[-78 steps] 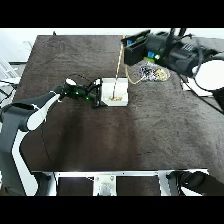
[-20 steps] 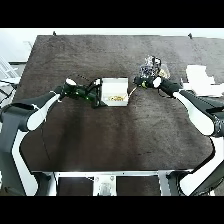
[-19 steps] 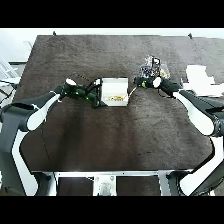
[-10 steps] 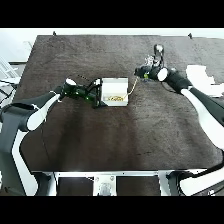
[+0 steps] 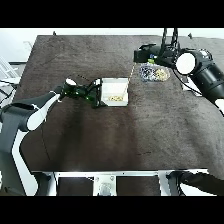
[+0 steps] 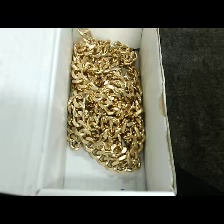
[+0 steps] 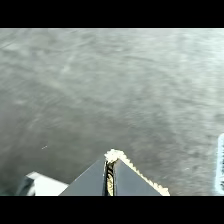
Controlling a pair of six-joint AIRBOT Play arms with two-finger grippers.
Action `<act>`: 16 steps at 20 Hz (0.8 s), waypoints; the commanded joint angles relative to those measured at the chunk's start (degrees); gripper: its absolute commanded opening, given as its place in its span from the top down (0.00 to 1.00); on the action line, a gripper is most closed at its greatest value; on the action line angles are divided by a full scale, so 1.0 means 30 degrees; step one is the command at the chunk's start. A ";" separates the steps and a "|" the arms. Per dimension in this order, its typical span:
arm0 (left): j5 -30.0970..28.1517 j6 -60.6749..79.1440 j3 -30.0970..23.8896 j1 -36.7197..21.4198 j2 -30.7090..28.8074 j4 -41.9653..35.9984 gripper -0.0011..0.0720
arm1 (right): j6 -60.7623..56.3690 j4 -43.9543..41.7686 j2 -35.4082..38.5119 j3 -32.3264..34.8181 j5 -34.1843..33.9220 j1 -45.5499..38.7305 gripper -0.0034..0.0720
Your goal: Fold the box and place the chain.
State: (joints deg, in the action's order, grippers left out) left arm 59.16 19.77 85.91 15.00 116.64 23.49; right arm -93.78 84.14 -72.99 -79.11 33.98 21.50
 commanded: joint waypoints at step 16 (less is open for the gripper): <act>-0.0015 0.0007 0.0007 -0.0015 -0.0015 0.0007 0.56 | 0.0000 0.0197 -0.2688 0.7031 -0.7038 0.2608 0.25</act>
State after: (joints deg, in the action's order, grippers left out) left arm 59.16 19.77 85.89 15.00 116.64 23.49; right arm -93.95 84.58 -81.34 -58.30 14.28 29.26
